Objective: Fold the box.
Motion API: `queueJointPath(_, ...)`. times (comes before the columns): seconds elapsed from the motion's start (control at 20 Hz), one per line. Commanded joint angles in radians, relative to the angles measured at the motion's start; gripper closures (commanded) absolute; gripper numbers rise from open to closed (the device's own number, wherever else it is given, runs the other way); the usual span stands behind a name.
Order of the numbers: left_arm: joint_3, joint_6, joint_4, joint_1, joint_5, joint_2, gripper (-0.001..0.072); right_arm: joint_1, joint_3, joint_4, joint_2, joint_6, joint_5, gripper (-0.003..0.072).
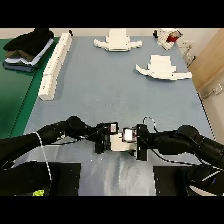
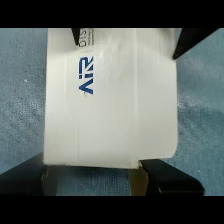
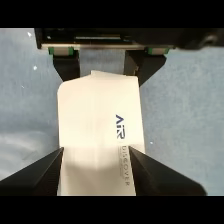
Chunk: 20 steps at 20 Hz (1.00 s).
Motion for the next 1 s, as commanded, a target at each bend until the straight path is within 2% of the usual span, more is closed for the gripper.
queueJointPath(0.0, 0.001, 0.000, 0.000, 0.000, 0.000, 0.000, 0.0244, 0.005, 0.001, -0.102, -0.001, -0.006, 0.039, 0.0043)
queueJointPath(0.05, 0.001, 0.000, 0.000, 0.000, 0.000, 0.000, 0.0243, 0.005, 0.001, -0.118, -0.001, -0.006, 0.041, 0.0073)
queueJointPath(0.1, 0.001, 0.000, 0.000, 0.000, 0.000, 0.000, 0.0244, 0.005, 0.001, -0.126, -0.001, -0.006, 0.040, 0.0157)
queueJointPath(0.2, 0.001, 0.000, 0.000, 0.000, 0.000, 0.000, 0.0244, 0.006, 0.001, -0.125, -0.001, -0.006, 0.034, 0.0168)
queueJointPath(0.3, 0.001, 0.000, 0.000, 0.000, 0.000, 0.000, 0.0244, 0.006, 0.001, -0.124, 0.000, -0.006, 0.026, 0.0283)
queueJointPath(0.65, 0.001, 0.000, 0.000, 0.000, 0.000, 0.000, 0.0244, 0.035, 0.002, -0.122, 0.010, -0.006, 0.028, 0.0248)
queueJointPath(0.75, 0.001, 0.000, 0.000, 0.000, 0.000, 0.000, 0.0244, 0.035, 0.002, -0.123, 0.016, -0.006, 0.028, 0.0183)
queueJointPath(0.95, 0.001, 0.000, 0.000, 0.000, 0.000, 0.000, 0.0244, 0.035, 0.009, -0.164, 0.037, -0.006, 0.036, 0.0183)
